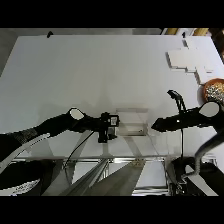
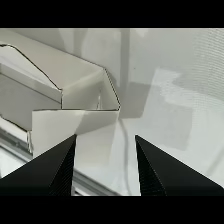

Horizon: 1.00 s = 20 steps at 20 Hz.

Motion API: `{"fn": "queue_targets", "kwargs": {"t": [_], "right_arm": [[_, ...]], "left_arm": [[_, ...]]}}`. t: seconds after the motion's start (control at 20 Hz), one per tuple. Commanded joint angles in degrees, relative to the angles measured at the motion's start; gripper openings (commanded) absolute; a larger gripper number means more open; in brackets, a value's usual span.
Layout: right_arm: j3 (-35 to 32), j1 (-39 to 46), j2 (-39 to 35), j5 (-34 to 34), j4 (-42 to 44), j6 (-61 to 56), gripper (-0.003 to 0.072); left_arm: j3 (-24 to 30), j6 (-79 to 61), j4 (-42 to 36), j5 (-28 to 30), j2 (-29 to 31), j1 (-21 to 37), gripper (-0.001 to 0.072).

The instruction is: Fold the box and place the chain.

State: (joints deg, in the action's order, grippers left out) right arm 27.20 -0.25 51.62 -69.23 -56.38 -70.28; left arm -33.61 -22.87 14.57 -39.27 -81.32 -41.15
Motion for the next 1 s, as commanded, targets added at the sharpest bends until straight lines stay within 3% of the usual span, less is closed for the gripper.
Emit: {"fn": "queue_targets", "kwargs": {"t": [0.0,0.15,0.4,0.7,0.8,0.95], "right_arm": [[-0.2,0.0,2.2,0.5,-0.3,0.5,0.0393],[-0.2,0.0,3.2,1.3,0.5,1.3,0.0388],[-0.2,0.0,4.5,-0.9,9.7,6.5,0.0400],[-0.2,-2.3,4.5,-3.3,11.9,7.8,0.0399],[-0.2,-8.2,4.5,0.5,9.1,6.1,0.0400],[-0.1,-16.1,4.5,11.5,4.8,-7.4,0.0400]], "left_arm": [[0.0,0.0,0.0,0.0,0.0,0.0,0.0331],[0.0,0.0,0.0,0.0,0.0,0.0,0.0331],[0.0,0.0,0.0,0.0,0.0,0.0,0.0331],[0.0,0.0,0.0,0.0,0.0,0.0,0.0331],[0.0,0.0,0.0,0.0,0.0,0.0,0.0331],[0.0,0.0,0.0,0.0,0.0,0.0,0.0331]]}}
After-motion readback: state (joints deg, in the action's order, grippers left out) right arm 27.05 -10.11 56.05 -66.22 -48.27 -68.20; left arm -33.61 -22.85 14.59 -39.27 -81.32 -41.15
